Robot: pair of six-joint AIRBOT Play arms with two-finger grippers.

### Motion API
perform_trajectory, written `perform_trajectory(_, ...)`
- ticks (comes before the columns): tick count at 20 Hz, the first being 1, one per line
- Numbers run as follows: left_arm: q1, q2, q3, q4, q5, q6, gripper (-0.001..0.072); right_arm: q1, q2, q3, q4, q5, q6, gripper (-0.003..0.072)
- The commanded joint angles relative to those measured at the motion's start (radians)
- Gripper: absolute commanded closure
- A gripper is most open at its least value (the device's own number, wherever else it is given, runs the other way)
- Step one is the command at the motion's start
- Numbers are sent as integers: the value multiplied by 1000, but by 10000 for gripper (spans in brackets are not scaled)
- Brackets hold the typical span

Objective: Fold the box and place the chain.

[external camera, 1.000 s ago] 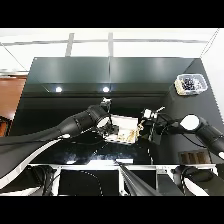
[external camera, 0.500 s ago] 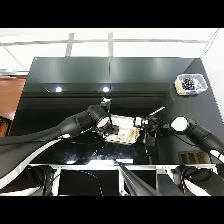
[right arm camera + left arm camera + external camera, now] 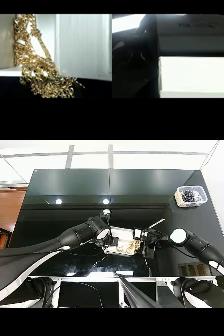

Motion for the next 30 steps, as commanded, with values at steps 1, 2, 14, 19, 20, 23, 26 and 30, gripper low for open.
perform_trajectory(1,0,0,1,0,2,0,676,1,-1,0,-33,0,65,220)
perform_trajectory(2,0,0,1,0,2,0,676,1,-1,0,-50,0,90,220)
perform_trajectory(14,0,0,1,0,2,0,676,-31,30,8,-90,27,225,675)
perform_trajectory(19,0,0,1,0,2,0,676,-90,124,31,-84,116,279,675)
perform_trajectory(20,0,0,1,0,2,0,676,-91,145,37,-76,125,317,675)
perform_trajectory(23,0,0,1,-1,2,0,676,-92,179,92,-74,212,486,675)
perform_trajectory(26,0,0,1,-1,2,0,676,-92,200,195,-75,326,628,675)
perform_trajectory(30,0,0,1,-2,1,0,676,-92,219,388,-68,506,732,675)
